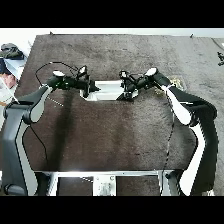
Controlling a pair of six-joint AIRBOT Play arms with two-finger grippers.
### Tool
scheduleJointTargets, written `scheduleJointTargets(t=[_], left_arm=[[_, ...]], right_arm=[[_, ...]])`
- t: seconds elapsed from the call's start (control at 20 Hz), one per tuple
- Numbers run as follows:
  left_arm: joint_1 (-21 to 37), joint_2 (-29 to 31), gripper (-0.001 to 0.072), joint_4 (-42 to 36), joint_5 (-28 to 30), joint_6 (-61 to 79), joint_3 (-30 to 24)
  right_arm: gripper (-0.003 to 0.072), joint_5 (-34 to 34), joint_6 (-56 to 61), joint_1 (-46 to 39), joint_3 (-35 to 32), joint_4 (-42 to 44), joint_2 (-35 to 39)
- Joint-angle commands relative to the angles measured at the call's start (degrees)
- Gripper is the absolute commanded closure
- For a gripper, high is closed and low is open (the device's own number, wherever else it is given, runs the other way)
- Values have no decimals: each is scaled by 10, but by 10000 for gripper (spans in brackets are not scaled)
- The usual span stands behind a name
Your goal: Fold the box and place the chain.
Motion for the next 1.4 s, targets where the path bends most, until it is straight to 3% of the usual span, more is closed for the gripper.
scheduleJointTargets(t=[0.0,0.05,0.1,0.2,0.25,1.35], left_arm=[[0,0,696,0,0,0,0],[0,0,696,0,0,0,0],[0,0,696,0,0,0,0],[0,0,696,0,0,0,0],[0,0,696,0,0,0,0],[0,0,695,-1,1,0,0]], right_arm=[[156,5,0,1,5,4,-4],[161,6,1,1,5,4,-4],[250,5,1,1,5,4,-4],[356,5,1,0,5,4,-4],[370,3,1,0,5,3,-4],[368,3,1,0,5,-11,-4]])
